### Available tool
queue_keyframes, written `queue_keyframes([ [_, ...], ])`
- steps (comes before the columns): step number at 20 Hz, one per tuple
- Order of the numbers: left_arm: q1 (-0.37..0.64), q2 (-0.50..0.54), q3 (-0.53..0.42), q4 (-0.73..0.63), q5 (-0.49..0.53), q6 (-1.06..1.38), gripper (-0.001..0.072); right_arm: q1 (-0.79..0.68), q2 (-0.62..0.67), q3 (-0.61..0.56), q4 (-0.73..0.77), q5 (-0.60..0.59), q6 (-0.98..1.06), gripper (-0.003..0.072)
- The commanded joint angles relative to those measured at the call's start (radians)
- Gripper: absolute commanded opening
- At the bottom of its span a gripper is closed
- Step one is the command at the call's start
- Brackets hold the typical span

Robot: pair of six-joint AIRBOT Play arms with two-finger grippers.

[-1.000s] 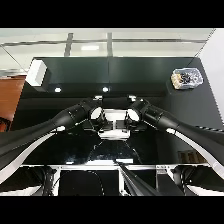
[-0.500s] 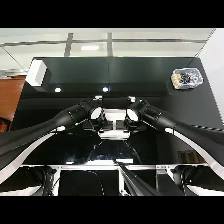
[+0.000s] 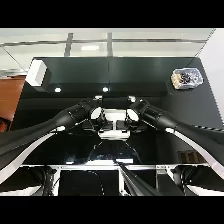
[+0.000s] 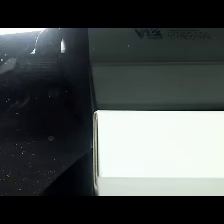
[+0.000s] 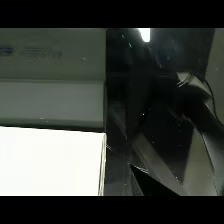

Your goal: Fold the box and place the chain.

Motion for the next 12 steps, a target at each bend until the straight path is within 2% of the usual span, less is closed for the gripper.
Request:
queue_keyframes([
  [1,0.000,0.000,0.000,0.000,0.002,-0.002,0.0028,-0.016,0.076,0.001,0.000,0.030,-0.087,0.0377],
  [3,0.000,0.000,0.000,-0.001,0.001,-0.002,0.0028,-0.028,0.179,0.001,-0.016,0.056,-0.164,0.0377],
  [5,0.000,0.000,0.000,0.000,0.002,-0.002,0.0028,-0.053,0.314,0.001,-0.104,0.082,-0.193,0.0377],
  [8,0.000,0.000,0.000,-0.001,0.004,-0.002,0.0028,-0.121,0.484,0.000,-0.414,0.148,-0.203,0.0377],
  [10,0.000,0.000,0.000,0.000,0.001,0.001,0.0029,-0.188,0.518,0.000,-0.636,0.206,-0.203,0.0377],
  [12,0.000,0.000,0.001,-0.001,-0.001,-0.005,0.0028,-0.317,0.513,-0.010,-0.762,0.178,-0.199,0.0379],
])
